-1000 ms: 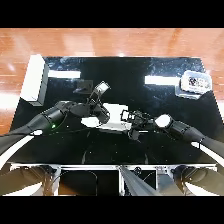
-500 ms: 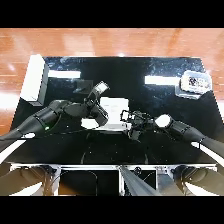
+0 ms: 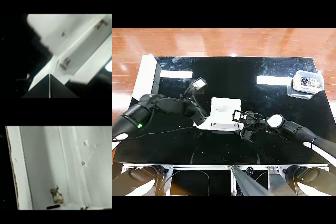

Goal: Fold the box and place the chain.

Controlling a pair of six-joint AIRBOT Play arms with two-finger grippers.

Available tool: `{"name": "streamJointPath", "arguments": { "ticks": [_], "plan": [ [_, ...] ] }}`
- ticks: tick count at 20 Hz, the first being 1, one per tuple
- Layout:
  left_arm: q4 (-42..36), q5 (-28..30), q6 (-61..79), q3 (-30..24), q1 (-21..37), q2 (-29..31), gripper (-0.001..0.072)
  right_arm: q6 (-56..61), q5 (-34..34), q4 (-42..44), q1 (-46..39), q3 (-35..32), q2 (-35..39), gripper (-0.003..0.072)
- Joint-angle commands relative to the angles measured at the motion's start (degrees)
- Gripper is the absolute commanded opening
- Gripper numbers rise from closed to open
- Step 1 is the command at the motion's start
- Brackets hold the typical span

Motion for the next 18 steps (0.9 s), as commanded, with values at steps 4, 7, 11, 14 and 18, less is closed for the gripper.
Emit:
{"name": "streamJointPath", "arguments": {
  "ticks": [4,7,11,14,18],
  "plan": [
    [9.0,11.4,6.9,-3.2,3.3,1.2,0.0633,0.0,0.1,0.0,0.0,0.0,0.0,0.0611],
    [5.5,4.7,17.7,-5.0,3.3,1.1,0.0632,0.0,0.0,0.0,0.0,0.0,0.0,0.0611],
    [-2.3,-5.0,32.7,-6.2,3.2,-0.1,0.0628,0.0,0.0,0.0,0.0,0.0,0.0,0.0612],
    [-5.0,-5.4,34.6,-6.2,3.0,-1.9,0.0624,0.0,0.0,0.0,0.0,0.0,0.0,0.0611],
    [-5.5,-6.6,35.9,-6.2,1.2,-3.4,0.0609,0.0,0.0,0.0,0.0,0.0,0.0,0.0611]
  ]
}}
